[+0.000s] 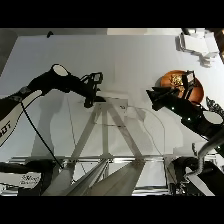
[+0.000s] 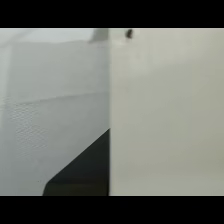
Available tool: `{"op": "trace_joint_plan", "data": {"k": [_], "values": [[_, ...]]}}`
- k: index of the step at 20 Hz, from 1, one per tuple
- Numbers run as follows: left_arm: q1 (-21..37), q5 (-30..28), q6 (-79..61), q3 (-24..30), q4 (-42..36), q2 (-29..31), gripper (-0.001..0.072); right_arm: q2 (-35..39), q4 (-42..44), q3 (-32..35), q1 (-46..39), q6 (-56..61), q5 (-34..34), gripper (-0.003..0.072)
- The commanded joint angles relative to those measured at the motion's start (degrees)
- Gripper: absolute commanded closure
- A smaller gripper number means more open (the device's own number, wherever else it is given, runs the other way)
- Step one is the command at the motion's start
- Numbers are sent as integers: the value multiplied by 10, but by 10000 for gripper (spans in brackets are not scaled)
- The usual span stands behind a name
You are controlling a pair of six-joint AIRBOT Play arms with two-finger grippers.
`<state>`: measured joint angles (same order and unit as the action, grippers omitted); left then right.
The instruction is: Fold the box and place the chain.
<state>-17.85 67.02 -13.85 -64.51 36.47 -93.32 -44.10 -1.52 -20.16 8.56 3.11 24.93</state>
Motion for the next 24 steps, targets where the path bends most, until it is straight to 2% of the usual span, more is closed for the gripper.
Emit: {"op": "trace_joint_plan", "data": {"k": [1, 7, 11, 24], "values": [[-1, -28, -29, 1, 4, -8, 705, 0, 0, -1, 0, 0, -17, 351], [-1, -52, -52, 1, -97, -48, 706, 0, 0, -1, 0, 0, -17, 351], [-1, -68, -37, 1, -76, -51, 705, 0, 0, -1, 0, 0, -17, 352], [-1, -55, -26, 1, -56, -64, 704, 0, 0, -1, 0, 0, -17, 352]]}}
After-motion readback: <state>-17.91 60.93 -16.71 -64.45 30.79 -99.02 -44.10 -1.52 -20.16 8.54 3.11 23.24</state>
